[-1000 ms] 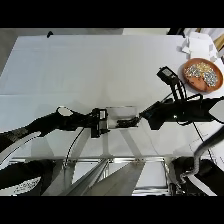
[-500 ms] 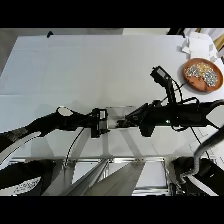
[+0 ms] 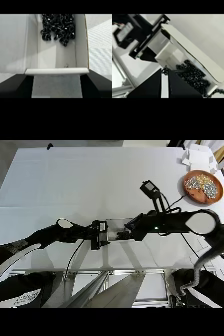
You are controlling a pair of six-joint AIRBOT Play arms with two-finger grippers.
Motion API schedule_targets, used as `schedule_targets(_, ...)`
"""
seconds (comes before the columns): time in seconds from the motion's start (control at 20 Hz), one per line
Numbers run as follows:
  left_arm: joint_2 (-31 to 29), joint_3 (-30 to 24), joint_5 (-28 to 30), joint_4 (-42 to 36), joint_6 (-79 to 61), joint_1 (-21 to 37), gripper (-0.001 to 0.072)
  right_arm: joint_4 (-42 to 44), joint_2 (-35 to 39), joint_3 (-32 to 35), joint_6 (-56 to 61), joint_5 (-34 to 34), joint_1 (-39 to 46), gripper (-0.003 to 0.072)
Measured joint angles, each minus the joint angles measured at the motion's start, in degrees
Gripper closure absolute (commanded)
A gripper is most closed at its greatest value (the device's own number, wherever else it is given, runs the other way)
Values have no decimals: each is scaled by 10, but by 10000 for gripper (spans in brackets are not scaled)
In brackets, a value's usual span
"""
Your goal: Fold the box and place the chain.
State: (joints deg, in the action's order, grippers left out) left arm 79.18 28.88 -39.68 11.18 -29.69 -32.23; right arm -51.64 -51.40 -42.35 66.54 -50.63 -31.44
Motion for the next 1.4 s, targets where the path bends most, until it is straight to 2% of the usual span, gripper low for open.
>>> schedule_targets(0.2,0,0,0,0,0,0,440,-3,-81,7,0,30,-34,659)
schedule_targets(0.3,0,0,0,0,0,0,440,-3,-114,8,0,43,-53,564)
schedule_targets(0.5,0,0,0,0,0,0,440,-3,-146,9,0,68,-73,551)
schedule_targets(0.7,0,0,0,0,0,0,440,-5,-129,9,0,76,-77,525)
schedule_targets(0.85,0,0,0,0,0,0,440,-29,-72,9,3,72,-64,525)
schedule_targets(1.0,0,0,0,0,0,0,440,-95,3,9,39,52,-22,526)
schedule_targets(1.15,0,0,0,0,0,0,440,-181,52,9,106,19,60,520)
schedule_targets(1.25,0,0,0,0,0,0,440,-227,56,9,134,2,126,489)
schedule_targets(1.4,0,0,0,0,0,0,440,-262,21,9,159,-5,215,481)
